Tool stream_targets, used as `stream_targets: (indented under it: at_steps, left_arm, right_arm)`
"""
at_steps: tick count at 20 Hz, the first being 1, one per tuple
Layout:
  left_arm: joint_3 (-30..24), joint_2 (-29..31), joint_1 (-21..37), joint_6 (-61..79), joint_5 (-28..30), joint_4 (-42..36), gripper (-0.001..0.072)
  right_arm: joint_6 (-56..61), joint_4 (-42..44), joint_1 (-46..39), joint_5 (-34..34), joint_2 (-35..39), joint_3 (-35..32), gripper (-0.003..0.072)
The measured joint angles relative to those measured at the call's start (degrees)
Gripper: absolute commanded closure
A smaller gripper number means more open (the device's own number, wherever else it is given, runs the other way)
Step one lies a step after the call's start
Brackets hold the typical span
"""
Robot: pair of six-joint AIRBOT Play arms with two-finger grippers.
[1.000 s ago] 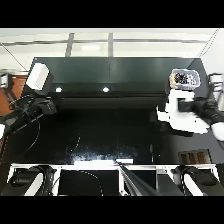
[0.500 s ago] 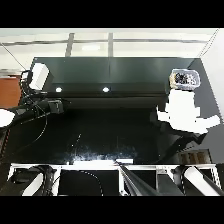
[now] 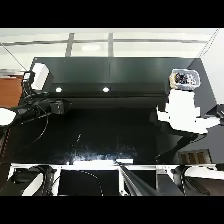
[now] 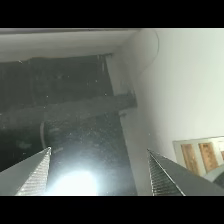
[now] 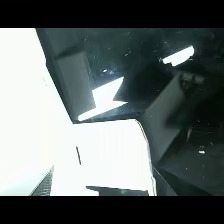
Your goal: Fold the box and place the chain.
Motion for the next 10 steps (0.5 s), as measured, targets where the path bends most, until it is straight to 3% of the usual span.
stream_targets:
  at_steps: [3,4,6,10]
  left_arm:
    - [0.0,0.0,0.0,0.0,-0.6,0.0,0.0002]
    - [0.0,0.0,0.0,0.0,-0.6,0.0,0.0002]
    - [0.0,0.0,0.0,0.0,-0.9,0.0,0.0002]
    - [0.0,0.0,0.0,0.0,-1.1,0.0,0.0002]
  right_arm:
    - [-1.0,-1.6,0.2,1.8,-2.2,1.2,0.0322]
    - [-1.2,-1.9,0.3,2.1,-2.5,1.4,0.0570]
    - [-2.0,-2.3,0.3,2.9,-3.0,1.6,0.0680]
    - [-4.1,-2.2,0.4,6.8,-3.3,1.8,0.0672]
